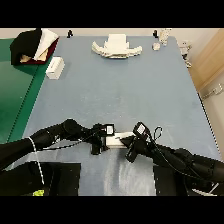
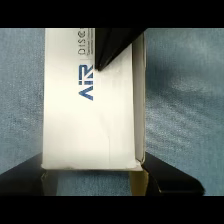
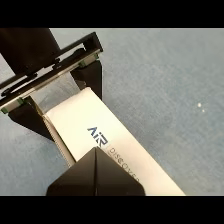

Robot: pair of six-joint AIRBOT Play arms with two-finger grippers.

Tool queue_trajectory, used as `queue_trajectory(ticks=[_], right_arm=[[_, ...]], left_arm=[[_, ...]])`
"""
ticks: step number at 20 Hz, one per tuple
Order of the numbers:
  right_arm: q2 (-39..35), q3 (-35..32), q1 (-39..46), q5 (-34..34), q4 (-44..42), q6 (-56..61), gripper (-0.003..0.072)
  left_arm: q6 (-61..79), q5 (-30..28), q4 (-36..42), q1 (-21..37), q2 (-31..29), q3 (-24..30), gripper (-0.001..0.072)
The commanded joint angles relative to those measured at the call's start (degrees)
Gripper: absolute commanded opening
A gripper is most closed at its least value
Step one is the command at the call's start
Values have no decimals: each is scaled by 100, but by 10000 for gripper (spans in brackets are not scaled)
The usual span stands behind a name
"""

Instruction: Fold the box.

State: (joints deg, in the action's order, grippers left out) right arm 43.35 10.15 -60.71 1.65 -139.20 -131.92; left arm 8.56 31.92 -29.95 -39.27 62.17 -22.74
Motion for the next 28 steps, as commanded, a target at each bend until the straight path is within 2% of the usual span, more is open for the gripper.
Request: queue_trajectory(ticks=[1,6,9,11,15,20,23,25,28], right_arm=[[-22,299,-9,85,173,-20,7],[-22,717,212,33,236,-179,7],[-20,1016,704,-326,501,-306,7],[-9,1290,1143,-798,890,-313,7],[330,2275,2319,-2500,1980,-142,7],[1547,3818,3128,-4264,4179,2144,7],[2214,4404,3488,-5007,4330,3167,7],[2468,4435,3703,-5115,4266,3615,7],[2664,4428,3877,-5163,4288,3696,7]], left_arm=[[0,0,-2,-4,0,0,313],[0,-2,-2,-4,0,0,312],[0,0,-2,-4,0,0,312],[0,-2,-2,-4,0,0,313],[0,-2,-2,-4,0,0,312],[0,-2,-2,-4,0,0,312],[0,-2,-2,-4,0,0,313],[0,0,-2,-4,0,0,313],[0,-2,-2,-4,0,0,312]])
